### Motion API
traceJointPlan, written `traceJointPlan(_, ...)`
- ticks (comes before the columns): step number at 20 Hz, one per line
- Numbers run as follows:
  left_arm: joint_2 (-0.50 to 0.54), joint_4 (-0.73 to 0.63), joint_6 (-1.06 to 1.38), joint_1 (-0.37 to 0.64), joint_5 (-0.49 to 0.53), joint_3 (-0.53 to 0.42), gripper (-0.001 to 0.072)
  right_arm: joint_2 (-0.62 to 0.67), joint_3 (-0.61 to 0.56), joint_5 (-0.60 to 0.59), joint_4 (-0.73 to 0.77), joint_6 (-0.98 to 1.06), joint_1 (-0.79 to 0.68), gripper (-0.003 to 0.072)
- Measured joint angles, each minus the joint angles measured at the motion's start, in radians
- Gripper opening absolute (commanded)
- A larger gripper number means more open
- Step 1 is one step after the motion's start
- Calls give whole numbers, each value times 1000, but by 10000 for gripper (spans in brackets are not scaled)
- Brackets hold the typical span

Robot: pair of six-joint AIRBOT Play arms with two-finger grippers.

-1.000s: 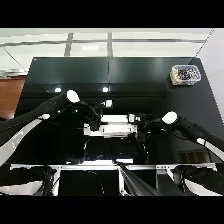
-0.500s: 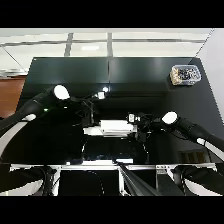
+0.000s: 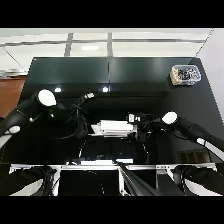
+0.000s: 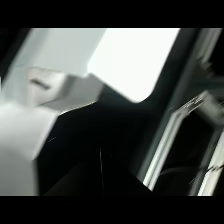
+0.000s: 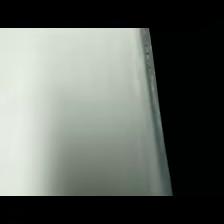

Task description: Fold the box and place the chain.

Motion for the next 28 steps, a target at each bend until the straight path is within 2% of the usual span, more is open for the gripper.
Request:
traceJointPlan(4,22,-367,182,-32,191,-161,28,0,0,0,0,0,0,170)
traceJointPlan(7,27,-599,339,-43,349,-186,27,0,0,0,0,0,0,171)
traceJointPlan(9,29,-648,383,-54,451,-175,27,0,0,0,0,0,0,170)
traceJointPlan(13,23,-571,378,-79,614,-156,28,0,0,0,0,0,0,171)
traceJointPlan(17,-20,-481,345,-86,658,-149,28,0,0,0,0,0,0,170)
traceJointPlan(24,-138,-402,330,-85,572,-114,28,0,0,1,0,-2,0,170)
traceJointPlan(28,-168,-346,320,-68,524,-79,29,0,0,4,-3,-2,0,171)
